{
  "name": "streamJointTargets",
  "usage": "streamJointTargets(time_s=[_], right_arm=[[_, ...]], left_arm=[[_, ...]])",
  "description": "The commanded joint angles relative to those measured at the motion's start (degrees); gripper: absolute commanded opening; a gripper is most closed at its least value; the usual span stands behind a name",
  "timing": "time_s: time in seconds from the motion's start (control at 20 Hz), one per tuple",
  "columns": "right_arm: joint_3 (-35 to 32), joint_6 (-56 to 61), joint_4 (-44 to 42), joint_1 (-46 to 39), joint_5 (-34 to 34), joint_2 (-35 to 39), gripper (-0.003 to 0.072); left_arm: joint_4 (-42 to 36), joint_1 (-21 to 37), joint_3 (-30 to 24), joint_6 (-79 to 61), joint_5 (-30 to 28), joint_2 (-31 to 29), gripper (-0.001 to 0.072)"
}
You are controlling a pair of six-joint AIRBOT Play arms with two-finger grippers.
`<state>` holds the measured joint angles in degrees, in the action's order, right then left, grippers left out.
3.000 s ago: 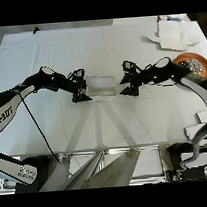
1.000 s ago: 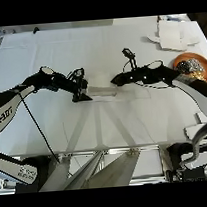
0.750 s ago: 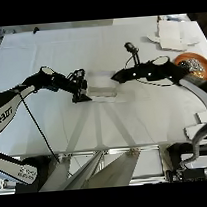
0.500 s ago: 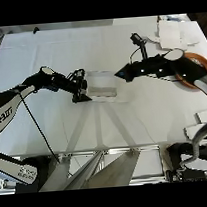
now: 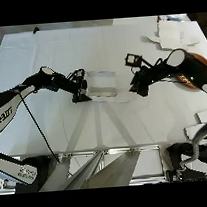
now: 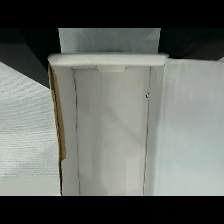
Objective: Fold the box and place the chain.
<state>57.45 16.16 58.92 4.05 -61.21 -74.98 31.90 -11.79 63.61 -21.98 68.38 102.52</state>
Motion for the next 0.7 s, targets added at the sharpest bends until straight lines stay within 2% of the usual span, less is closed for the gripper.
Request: streamJointTargets(time_s=[0.0,0.2,0.4,0.55,0.65], right_arm=[[-0.2,-6.4,0.7,1.8,4.4,-2.4,0.0338],[-0.2,-9.8,-4.3,1.8,4.9,-8.1,0.0336],[-0.2,-17.0,-15.2,1.9,5.4,-12.7,0.0336],[-0.2,-19.3,-16.8,2.9,6.0,-15.9,0.0331],[-0.2,-19.3,-18.1,3.6,8.0,-17.1,0.0285]], left_arm=[[0.0,0.0,0.0,0.0,0.0,0.0,0.0320],[0.0,0.0,0.0,0.0,0.0,0.0,0.0320],[0.0,0.0,0.0,0.0,0.0,0.0,0.0320],[0.0,0.0,0.0,0.0,0.0,0.0,0.0320],[0.0,0.0,0.0,0.0,0.0,0.0,0.0320]])
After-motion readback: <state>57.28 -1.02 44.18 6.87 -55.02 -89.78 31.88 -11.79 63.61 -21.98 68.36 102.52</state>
